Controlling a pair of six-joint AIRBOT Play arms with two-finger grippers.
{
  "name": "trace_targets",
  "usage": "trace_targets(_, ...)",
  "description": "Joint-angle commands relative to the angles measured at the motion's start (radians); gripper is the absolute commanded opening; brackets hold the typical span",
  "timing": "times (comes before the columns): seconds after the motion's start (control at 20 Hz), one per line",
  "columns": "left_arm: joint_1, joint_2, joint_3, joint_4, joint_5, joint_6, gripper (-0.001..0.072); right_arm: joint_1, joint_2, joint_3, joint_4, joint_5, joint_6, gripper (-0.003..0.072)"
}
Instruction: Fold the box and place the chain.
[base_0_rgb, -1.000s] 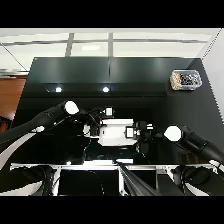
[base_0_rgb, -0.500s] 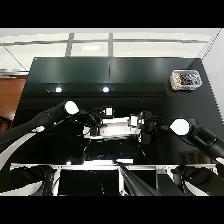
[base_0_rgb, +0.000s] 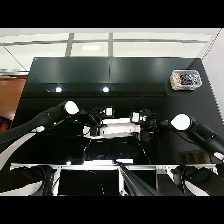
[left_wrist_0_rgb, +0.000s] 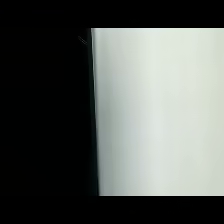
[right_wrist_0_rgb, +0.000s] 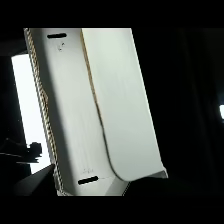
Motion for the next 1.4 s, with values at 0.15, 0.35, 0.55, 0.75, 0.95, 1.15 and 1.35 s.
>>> trace_targets(0.15, 0.0, -0.001, 0.0, 0.005, 0.02, 0.0, 0.0031, -0.063, -0.121, -0.01, 0.186, 0.072, -0.262, 0.0691)
trace_targets(0.35, 0.0, -0.001, 0.0, 0.004, 0.027, 0.0, 0.0031, -0.077, -0.161, -0.01, 0.179, 0.069, -0.266, 0.0691)
trace_targets(0.55, 0.0, -0.001, 0.0, 0.004, 0.025, 0.001, 0.0033, -0.076, -0.179, -0.01, 0.183, 0.039, -0.284, 0.0691)
trace_targets(0.75, 0.0, -0.013, 0.027, 0.07, 0.019, 0.001, 0.0033, -0.076, -0.2, -0.01, 0.182, 0.041, -0.301, 0.0691)
trace_targets(0.95, 0.0, -0.083, 0.101, 0.123, -0.081, 0.004, 0.0032, -0.076, -0.202, -0.01, 0.182, 0.038, -0.302, 0.0691)
trace_targets(1.15, 0.0, -0.093, 0.117, 0.113, -0.081, 0.004, 0.0032, -0.076, -0.227, -0.01, 0.18, 0.035, -0.303, 0.0691)
trace_targets(1.35, 0.0, -0.093, 0.117, 0.112, -0.08, 0.004, 0.0033, -0.076, -0.238, -0.01, 0.179, 0.015, -0.303, 0.0691)
